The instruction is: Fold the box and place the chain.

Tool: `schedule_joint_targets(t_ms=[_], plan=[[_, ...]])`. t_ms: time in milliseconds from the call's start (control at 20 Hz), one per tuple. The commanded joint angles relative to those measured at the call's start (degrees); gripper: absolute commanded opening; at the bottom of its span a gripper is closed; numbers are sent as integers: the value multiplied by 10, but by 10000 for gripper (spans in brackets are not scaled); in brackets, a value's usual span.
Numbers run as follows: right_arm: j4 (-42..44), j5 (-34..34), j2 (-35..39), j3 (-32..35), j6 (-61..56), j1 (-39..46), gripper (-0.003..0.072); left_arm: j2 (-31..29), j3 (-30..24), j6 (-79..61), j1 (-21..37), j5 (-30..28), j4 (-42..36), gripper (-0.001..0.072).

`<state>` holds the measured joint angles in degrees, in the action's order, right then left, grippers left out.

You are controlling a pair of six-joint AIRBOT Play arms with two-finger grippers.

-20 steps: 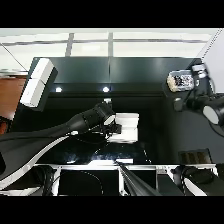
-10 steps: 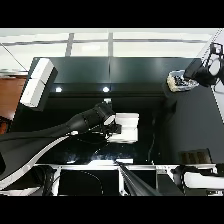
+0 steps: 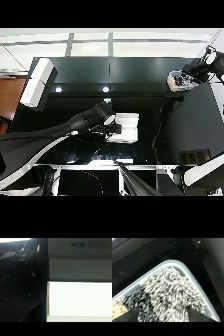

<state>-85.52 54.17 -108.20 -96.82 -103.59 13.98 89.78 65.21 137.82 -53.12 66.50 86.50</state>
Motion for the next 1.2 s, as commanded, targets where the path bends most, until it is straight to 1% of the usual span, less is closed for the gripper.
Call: schedule_joint_targets(t_ms=[0,150,200,250,300,350,400,450,500,650,750,950,1000,1100,1150], plan=[[-18,-16,-17,-11,-13,3,697,0,0,0,0,2,0,29],[-17,-19,-20,-11,-17,3,696,0,0,0,0,2,0,29],[-16,-19,-22,-11,-16,3,672,0,0,0,0,3,0,29],[-15,-16,-24,-11,-16,3,627,0,0,0,0,3,0,29],[-13,-12,-27,-11,-16,2,556,0,0,0,0,2,-1,29],[-12,-10,-28,-11,-16,2,529,0,0,0,0,3,-2,29],[-7,-9,-28,-11,-15,2,476,0,0,0,0,3,-2,29],[2,-7,-26,-11,0,2,208,0,0,0,0,3,-2,29],[5,-2,-24,-13,12,3,59,0,0,0,0,3,-2,29],[4,31,-9,-31,32,6,53,0,0,0,0,3,-2,29],[4,50,11,-41,66,8,34,0,0,0,0,3,-2,29],[7,65,86,-42,126,12,34,0,0,0,0,2,-2,29],[22,59,108,-42,133,16,34,0,0,0,0,2,-2,29],[88,38,160,-42,163,29,34,0,0,0,0,3,-2,29],[104,33,185,-44,177,33,35,0,0,0,0,3,-2,29]])
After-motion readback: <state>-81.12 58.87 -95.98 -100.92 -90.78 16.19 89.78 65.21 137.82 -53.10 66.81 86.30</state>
